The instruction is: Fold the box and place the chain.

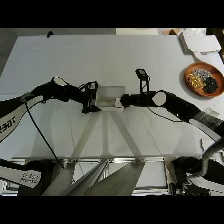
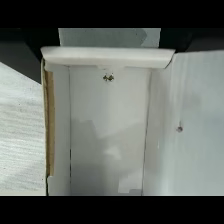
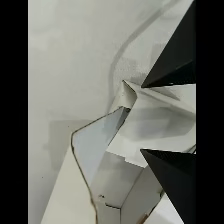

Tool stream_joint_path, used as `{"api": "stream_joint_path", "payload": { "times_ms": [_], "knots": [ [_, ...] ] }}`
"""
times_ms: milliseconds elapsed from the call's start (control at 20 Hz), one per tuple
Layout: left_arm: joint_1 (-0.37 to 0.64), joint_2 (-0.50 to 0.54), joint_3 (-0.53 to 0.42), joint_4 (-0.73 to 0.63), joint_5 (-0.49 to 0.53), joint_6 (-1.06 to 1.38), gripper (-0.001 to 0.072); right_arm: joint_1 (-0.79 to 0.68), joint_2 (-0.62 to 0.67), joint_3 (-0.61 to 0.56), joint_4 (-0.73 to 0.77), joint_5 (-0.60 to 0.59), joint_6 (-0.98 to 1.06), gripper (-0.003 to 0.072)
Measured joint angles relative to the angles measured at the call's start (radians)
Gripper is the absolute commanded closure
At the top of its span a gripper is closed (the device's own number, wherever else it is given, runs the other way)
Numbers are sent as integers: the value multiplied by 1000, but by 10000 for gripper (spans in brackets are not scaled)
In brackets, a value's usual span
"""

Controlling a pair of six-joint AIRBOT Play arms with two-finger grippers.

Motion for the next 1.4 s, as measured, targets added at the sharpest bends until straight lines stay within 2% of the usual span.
{"api": "stream_joint_path", "payload": {
  "times_ms": [250, 550, 700, 1050, 1100, 1150, 1400],
  "knots": [
    [0, 0, 0, 0, 0, 0, 452, 34, 0, 10, -59, 25, 55, 325],
    [0, 0, 0, 0, 0, -1, 452, 68, 0, 18, -341, 43, 320, 325],
    [0, 0, 0, -1, 0, -2, 452, 72, 0, 24, -422, 57, 404, 320],
    [0, 0, 0, 0, 0, 0, 452, 74, -14, 143, -484, 167, 463, 320],
    [0, 0, 0, 0, 0, 0, 452, 76, -25, 165, -488, 192, 464, 315],
    [0, 0, 0, 0, 0, 0, 452, 80, -40, 188, -493, 219, 466, 277],
    [0, 0, 0, 0, 0, 0, 452, 116, -121, 254, -534, 304, 505, 277]
  ]
}}
